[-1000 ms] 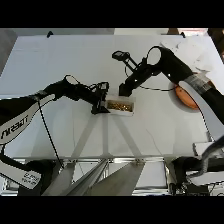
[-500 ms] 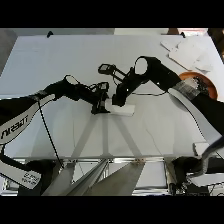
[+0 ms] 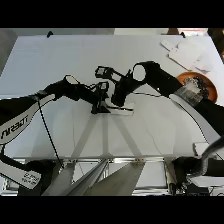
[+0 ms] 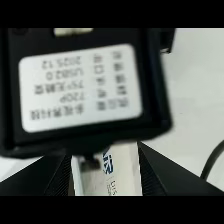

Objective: Fold the box and place the chain.

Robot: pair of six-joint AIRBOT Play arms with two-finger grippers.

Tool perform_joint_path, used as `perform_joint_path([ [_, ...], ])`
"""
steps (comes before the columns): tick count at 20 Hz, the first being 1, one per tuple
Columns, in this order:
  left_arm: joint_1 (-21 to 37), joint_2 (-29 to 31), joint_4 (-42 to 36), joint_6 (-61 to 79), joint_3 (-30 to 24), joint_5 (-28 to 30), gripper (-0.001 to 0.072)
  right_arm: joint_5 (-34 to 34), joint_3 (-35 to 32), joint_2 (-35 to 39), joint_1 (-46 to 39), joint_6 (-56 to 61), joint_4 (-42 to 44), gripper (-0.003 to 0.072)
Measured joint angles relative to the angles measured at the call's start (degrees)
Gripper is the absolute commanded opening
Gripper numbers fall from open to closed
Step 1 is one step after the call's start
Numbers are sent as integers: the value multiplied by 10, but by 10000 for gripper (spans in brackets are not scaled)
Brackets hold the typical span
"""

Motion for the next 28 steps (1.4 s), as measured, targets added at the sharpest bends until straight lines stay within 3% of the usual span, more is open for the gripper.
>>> perform_joint_path([
  [7, 0, 0, 0, 2, 0, -1, 209, -9, -9, 8, 1, -2, -15, 394],
  [15, 0, 0, 1, 3, 0, -1, 209, -18, -69, 9, 1, 0, -14, 403],
  [21, 0, 0, 2, 3, 0, -4, 209, -10, -81, 9, 2, 3, -6, 479],
  [26, -1, 0, 2, 3, 0, -6, 209, 12, -82, 11, 1, 3, -8, 485],
  [28, -1, 0, 2, 2, 0, -6, 209, 17, -82, 15, 1, 3, -9, 529],
])
